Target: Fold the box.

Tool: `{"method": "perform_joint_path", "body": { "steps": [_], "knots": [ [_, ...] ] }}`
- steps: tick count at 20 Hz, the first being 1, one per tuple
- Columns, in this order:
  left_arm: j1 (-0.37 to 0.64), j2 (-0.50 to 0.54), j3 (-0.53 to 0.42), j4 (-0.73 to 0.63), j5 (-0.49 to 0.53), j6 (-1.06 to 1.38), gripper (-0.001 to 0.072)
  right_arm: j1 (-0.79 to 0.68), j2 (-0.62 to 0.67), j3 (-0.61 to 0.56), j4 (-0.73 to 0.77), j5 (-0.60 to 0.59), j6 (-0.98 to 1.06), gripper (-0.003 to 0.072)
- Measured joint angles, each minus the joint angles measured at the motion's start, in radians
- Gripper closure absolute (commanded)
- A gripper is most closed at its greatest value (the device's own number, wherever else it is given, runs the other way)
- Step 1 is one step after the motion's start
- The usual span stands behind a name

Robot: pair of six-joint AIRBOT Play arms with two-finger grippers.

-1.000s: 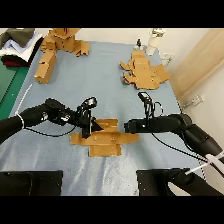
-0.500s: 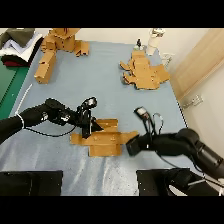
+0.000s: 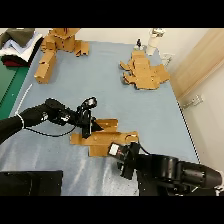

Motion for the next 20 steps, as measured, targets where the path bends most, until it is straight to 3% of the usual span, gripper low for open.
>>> {"method": "perform_joint_path", "body": {
  "steps": [3, 7, 12, 20],
  "knots": [
    [-0.002, 0.0, 0.0, 0.001, -0.001, 0.0, 0.0697, 0.042, -0.101, -0.001, -0.153, 0.067, 0.01, 0.0208],
    [-0.002, 0.0, 0.0, 0.0, 0.0, 0.0, 0.0696, 0.06, -0.18, -0.001, -0.251, 0.114, 0.016, 0.0208],
    [-0.002, 0.0, 0.0, 0.0, 0.0, 0.0, 0.0696, 0.066, -0.207, -0.001, -0.327, 0.137, 0.035, 0.0209],
    [-0.002, 0.0, 0.0, 0.0, 0.0, 0.0, 0.0697, 0.066, -0.212, 0.023, -0.534, 0.122, 0.261, 0.0196]
  ]
}}
